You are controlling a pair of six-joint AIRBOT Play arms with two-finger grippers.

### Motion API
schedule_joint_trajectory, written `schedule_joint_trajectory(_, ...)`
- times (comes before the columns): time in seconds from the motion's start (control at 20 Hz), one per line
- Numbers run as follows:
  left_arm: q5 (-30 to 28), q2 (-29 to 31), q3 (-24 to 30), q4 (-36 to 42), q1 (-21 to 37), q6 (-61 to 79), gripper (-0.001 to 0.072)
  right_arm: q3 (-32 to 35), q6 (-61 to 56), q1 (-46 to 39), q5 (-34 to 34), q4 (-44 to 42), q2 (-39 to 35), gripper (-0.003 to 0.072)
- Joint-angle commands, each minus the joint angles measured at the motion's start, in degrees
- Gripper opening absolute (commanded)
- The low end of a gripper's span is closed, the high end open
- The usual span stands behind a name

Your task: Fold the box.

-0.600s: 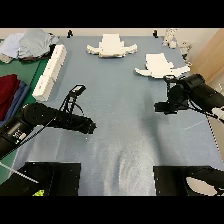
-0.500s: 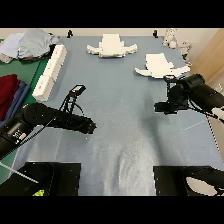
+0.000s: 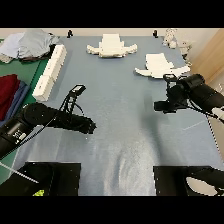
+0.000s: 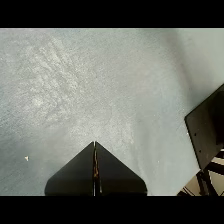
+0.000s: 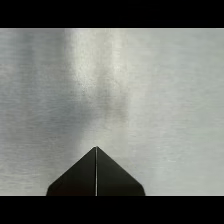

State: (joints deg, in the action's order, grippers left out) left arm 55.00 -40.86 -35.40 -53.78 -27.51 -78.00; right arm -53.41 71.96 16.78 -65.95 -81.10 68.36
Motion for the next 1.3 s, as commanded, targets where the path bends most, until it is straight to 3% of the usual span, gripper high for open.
schedule_joint_trajectory(0.0,0.0,0.0,0.0,0.0,0.0,0.0,0.0013,-0.1,-0.2,0.0,3.1,-6.1,0.2,0.0009)
schedule_joint_trajectory(0.05,0.0,0.0,0.0,0.0,0.0,0.0,0.0013,-0.7,-1.6,-0.3,4.8,-6.4,0.9,0.0094)
schedule_joint_trajectory(0.1,0.0,0.0,0.0,0.0,0.0,0.0,0.0013,-3.0,-3.8,-1.6,3.9,-6.3,2.3,0.0235)
schedule_joint_trajectory(0.15,0.0,0.0,0.0,0.0,0.0,0.0,0.0013,-6.4,-4.4,-4.0,2.4,-6.5,4.2,0.0296)
schedule_joint_trajectory(0.25,0.0,0.0,0.0,0.0,0.0,0.0,0.0013,-16.0,-4.3,-11.3,-0.3,-8.9,8.7,0.0317)
schedule_joint_trajectory(0.3,0.0,0.0,0.0,0.0,0.0,0.0,0.0013,-21.8,-3.1,-15.7,-1.2,-11.3,11.5,0.0373)
schedule_joint_trajectory(0.5,0.0,0.0,0.0,0.0,0.0,0.0,0.0013,-42.2,4.7,-32.1,-2.1,-26.4,24.9,0.0378)
schedule_joint_trajectory(0.7,0.0,0.0,0.0,0.0,0.0,0.0,0.0013,-56.5,11.1,-40.3,-2.0,-38.1,38.9,0.0378)
schedule_joint_trajectory(0.95,0.0,0.0,0.0,0.0,0.0,0.0,0.0013,-63.2,14.0,-40.2,-2.3,-42.0,50.0,0.0372)
schedule_joint_trajectory(1.15,0.0,0.0,0.0,0.0,0.0,0.0,0.0013,-63.6,15.8,-39.0,-0.7,-48.9,54.5,0.0362)
schedule_joint_trajectory(1.25,0.0,0.0,0.0,0.0,0.0,0.0,0.0013,-63.6,17.6,-38.5,-0.3,-49.0,54.8,0.0279)
